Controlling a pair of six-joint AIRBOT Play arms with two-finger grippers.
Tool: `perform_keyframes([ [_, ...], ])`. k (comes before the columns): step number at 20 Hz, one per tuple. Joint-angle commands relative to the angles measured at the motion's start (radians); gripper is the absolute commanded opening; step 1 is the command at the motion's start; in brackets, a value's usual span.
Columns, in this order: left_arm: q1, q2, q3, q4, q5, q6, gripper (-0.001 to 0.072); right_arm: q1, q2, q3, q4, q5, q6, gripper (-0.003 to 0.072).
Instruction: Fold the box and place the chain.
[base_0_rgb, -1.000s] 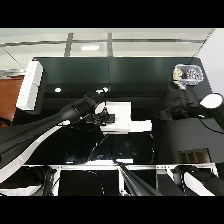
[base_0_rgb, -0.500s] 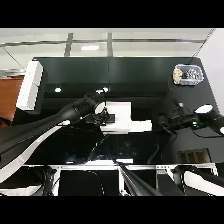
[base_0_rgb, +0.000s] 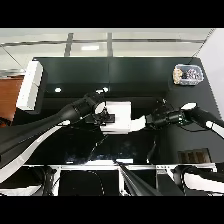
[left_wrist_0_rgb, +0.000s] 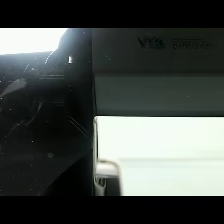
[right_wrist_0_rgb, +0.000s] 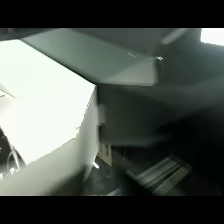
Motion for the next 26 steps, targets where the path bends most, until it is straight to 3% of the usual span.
perform_keyframes([
  [1, 0.001, 0.001, 0.000, 0.000, 0.001, 0.000, 0.0025, 0.009, -0.005, 0.048, 0.009, 0.044, 0.003, 0.0511],
  [5, 0.001, 0.001, 0.000, 0.000, 0.001, 0.000, 0.0025, 0.041, -0.005, 0.073, 0.063, 0.092, 0.024, 0.0508],
  [10, 0.001, 0.001, 0.000, 0.000, 0.001, 0.000, 0.0025, 0.189, -0.004, 0.166, -0.012, -0.008, 0.223, 0.0470],
  [16, 0.001, 0.001, 0.000, 0.000, 0.001, 0.000, 0.0024, 0.402, 0.001, 0.375, -0.533, -0.092, 0.805, 0.0469],
  [19, 0.001, 0.001, 0.000, 0.000, 0.000, 0.000, 0.0025, 0.512, 0.001, 0.408, -0.702, -0.128, 1.068, 0.0468],
  [21, 0.001, 0.001, 0.000, 0.000, 0.000, 0.000, 0.0025, 0.591, 0.001, 0.423, -0.829, -0.123, 1.207, 0.0354],
  [26, 0.001, 0.001, 0.000, 0.000, 0.000, 0.000, 0.0025, 0.719, 0.000, 0.445, -1.009, -0.108, 1.430, 0.0353],
])
